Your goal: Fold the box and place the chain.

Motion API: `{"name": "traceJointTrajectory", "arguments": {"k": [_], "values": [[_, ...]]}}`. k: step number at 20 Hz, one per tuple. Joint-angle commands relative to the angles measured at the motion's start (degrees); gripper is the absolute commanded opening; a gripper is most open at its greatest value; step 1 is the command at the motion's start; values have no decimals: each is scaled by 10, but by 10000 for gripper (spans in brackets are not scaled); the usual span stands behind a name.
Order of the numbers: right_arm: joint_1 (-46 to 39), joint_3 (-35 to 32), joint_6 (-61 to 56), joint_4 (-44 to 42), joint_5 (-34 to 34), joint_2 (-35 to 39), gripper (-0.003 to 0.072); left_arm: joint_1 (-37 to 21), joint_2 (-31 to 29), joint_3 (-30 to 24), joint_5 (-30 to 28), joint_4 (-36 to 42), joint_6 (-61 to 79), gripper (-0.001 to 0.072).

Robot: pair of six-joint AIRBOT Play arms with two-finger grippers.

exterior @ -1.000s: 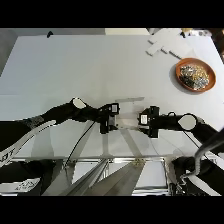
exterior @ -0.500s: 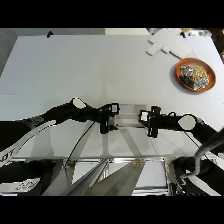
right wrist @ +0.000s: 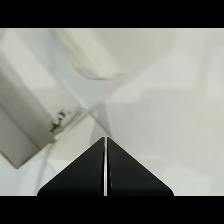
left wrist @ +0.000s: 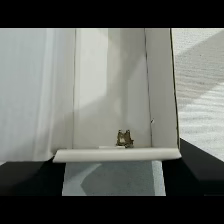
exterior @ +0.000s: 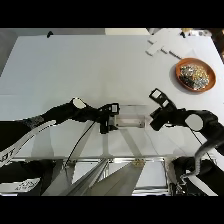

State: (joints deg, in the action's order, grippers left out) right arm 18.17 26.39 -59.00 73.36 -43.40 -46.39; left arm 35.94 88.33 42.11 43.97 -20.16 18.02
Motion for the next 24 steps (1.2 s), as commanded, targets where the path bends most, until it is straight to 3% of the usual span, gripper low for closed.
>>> {"name": "traceJointTrajectory", "arguments": {"k": [1,4,9,15,20,24], "values": [[-48,38,-228,64,-56,7,19,0,0,0,0,0,0,99],[-118,41,-289,74,-68,4,19,0,0,0,0,0,0,99],[-200,40,-295,59,-92,-31,19,0,0,0,0,0,0,99],[-196,24,-214,-90,-150,-123,18,0,0,0,0,0,0,99],[-153,17,-198,-111,-156,-157,18,0,0,0,0,0,0,99],[-135,17,-148,-196,-156,-159,18,0,0,0,0,0,0,99]]}}
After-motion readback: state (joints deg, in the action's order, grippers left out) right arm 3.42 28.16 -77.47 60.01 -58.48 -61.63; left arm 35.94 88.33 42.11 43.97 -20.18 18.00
